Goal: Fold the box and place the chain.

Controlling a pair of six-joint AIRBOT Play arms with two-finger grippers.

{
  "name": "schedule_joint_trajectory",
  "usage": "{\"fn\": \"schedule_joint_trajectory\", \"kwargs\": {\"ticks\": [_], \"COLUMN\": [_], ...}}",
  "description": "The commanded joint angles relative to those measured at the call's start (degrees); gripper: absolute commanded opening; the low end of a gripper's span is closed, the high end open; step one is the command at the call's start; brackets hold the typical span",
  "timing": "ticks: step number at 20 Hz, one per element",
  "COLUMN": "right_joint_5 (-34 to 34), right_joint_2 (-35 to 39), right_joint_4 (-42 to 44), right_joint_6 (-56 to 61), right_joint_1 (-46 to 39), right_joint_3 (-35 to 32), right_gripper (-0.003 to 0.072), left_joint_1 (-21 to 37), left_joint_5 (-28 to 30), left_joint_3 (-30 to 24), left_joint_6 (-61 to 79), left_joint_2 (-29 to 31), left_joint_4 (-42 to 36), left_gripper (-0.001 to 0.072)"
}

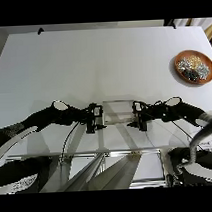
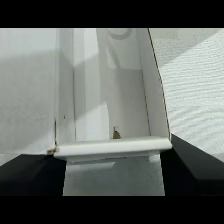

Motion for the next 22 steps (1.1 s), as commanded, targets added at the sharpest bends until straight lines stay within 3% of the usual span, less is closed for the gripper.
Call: {"fn": "schedule_joint_trajectory", "kwargs": {"ticks": [1,22], "right_joint_5": [0.0,2.95], "right_joint_2": [0.02,0.02], "right_joint_4": [0.02,0.61], "right_joint_6": [0.02,-0.02], "right_joint_1": [0.04,0.04], "right_joint_3": [0.0,0.0], "right_gripper": [0.0338,0.0337], "left_joint_1": [-0.04,-0.04], "left_joint_5": [-0.15,-0.15], "left_joint_3": [-0.04,-0.04], "left_joint_6": [0.0,0.0], "left_joint_2": [-0.04,-0.04], "left_joint_4": [0.04,0.04], "left_gripper": [0.0154,0.0153]}}
